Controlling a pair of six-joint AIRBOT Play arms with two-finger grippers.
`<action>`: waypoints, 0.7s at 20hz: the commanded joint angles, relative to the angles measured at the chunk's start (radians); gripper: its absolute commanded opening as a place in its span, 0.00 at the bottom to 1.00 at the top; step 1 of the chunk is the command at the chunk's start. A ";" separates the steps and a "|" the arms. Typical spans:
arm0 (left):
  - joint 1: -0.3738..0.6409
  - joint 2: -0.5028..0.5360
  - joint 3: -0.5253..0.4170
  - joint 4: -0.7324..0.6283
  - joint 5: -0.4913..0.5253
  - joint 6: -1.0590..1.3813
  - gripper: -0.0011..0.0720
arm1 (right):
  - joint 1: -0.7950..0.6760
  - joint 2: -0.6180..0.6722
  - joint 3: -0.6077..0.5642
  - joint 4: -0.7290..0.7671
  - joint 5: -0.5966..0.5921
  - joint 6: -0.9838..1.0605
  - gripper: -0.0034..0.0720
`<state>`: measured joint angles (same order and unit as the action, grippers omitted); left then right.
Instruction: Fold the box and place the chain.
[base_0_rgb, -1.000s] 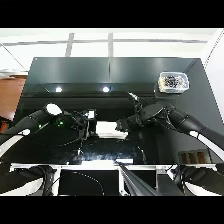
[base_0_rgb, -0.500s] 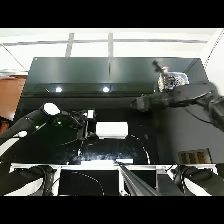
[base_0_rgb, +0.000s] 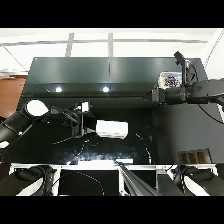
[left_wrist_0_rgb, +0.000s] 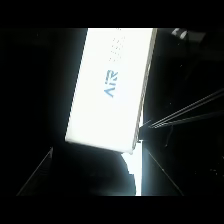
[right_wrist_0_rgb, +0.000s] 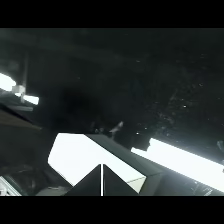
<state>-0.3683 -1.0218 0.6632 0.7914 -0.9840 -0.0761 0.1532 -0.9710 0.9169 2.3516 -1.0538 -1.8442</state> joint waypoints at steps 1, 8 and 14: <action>-0.068 -0.009 0.031 0.003 0.046 -0.044 1.00 | -0.008 0.003 0.001 -0.022 0.006 0.000 0.08; -0.156 -0.218 0.113 -0.140 0.152 -0.004 1.00 | -0.008 0.003 0.001 -0.034 0.006 0.000 0.08; -0.219 -0.244 0.120 -0.145 0.141 0.054 0.99 | -0.008 0.003 0.000 -0.035 0.007 0.000 0.08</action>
<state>-0.5625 -1.2461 0.7773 0.6594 -0.8482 -0.0399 0.1459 -0.9684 0.9169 2.3180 -1.0473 -1.8442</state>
